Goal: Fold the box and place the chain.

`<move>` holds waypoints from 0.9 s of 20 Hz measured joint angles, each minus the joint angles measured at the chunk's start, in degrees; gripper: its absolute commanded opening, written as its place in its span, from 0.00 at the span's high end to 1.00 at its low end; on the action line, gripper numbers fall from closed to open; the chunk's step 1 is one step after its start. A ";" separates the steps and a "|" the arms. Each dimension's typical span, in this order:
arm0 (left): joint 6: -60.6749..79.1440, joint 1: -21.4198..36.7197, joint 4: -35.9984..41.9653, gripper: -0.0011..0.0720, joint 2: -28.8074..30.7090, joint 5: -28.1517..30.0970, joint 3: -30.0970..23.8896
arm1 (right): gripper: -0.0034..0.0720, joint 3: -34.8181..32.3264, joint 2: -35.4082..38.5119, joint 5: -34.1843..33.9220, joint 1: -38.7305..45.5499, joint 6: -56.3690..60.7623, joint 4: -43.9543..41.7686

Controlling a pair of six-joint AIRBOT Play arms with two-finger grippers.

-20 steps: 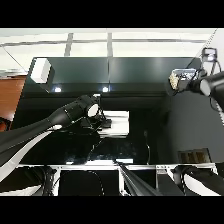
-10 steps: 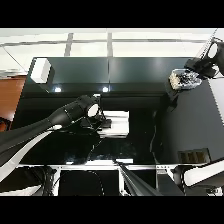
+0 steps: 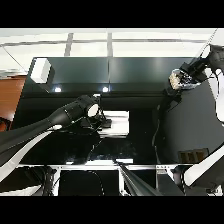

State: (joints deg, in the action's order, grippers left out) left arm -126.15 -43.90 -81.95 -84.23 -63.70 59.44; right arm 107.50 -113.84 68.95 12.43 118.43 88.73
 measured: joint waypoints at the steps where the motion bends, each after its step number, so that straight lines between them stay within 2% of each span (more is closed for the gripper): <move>1: 0.00 0.02 0.00 0.95 0.00 0.00 0.00 | 0.33 0.13 -0.44 0.17 0.22 0.28 -0.02; 2: 0.00 0.00 0.00 0.95 0.00 -0.02 0.00 | 0.43 0.22 -0.85 0.17 0.44 0.55 -0.39; 5: 0.02 0.00 0.00 0.95 0.00 -0.02 0.00 | 0.94 0.37 -1.64 0.44 0.90 0.92 -1.53; 11: 0.11 0.00 0.00 0.95 0.00 -0.02 0.00 | 0.94 0.37 0.35 0.76 1.31 -4.44 -3.89; 18: 0.09 0.00 0.00 0.95 0.00 -0.02 0.00 | 0.94 0.39 12.74 1.86 1.36 -15.04 -4.50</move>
State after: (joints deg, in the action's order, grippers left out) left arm -126.06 -43.90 -81.95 -84.23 -63.72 59.44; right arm 107.90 -101.10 70.81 13.78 103.39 84.23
